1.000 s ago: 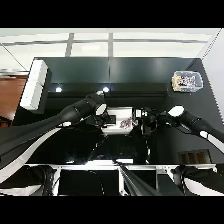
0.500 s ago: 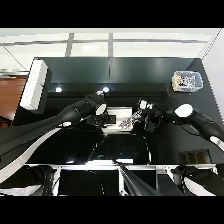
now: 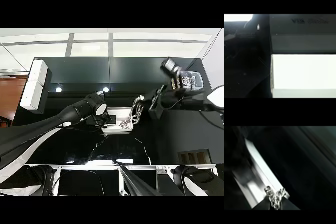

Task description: Fold the box and place the chain.

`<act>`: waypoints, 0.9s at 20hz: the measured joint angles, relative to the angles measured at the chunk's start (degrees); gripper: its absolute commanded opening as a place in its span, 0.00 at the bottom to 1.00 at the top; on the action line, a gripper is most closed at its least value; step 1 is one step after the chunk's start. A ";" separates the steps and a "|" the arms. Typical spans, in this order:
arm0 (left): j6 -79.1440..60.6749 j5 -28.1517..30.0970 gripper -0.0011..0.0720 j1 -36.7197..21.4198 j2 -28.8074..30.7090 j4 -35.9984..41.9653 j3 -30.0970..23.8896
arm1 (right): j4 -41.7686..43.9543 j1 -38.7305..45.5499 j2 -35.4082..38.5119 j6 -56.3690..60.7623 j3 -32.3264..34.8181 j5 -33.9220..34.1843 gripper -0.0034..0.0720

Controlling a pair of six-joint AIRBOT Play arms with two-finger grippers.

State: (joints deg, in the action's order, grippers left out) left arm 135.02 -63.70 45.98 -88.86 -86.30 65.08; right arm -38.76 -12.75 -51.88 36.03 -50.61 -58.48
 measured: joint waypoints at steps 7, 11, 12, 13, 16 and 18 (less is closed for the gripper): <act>-0.02 0.00 0.05 0.00 0.02 0.02 0.00 | 10.54 -0.13 0.39 9.94 -9.18 -3.34 0.06; -0.02 0.00 0.05 0.00 0.00 0.04 0.00 | 7.41 -1.14 -1.05 15.72 -9.66 -5.60 0.06; -0.02 0.00 0.05 0.00 0.02 0.04 0.00 | 6.56 -1.62 -1.64 16.81 -9.25 -6.14 0.06; -0.02 0.00 0.05 0.00 0.02 0.04 0.00 | 5.77 -2.14 -2.27 17.68 -8.70 -6.38 0.06; -0.02 0.00 0.05 0.00 0.00 0.02 0.00 | 4.66 -4.07 -4.55 19.02 -6.54 -6.71 0.06; -0.02 0.00 0.05 0.00 0.00 0.02 0.00 | 4.28 -5.81 -6.36 19.43 -5.29 -6.40 0.06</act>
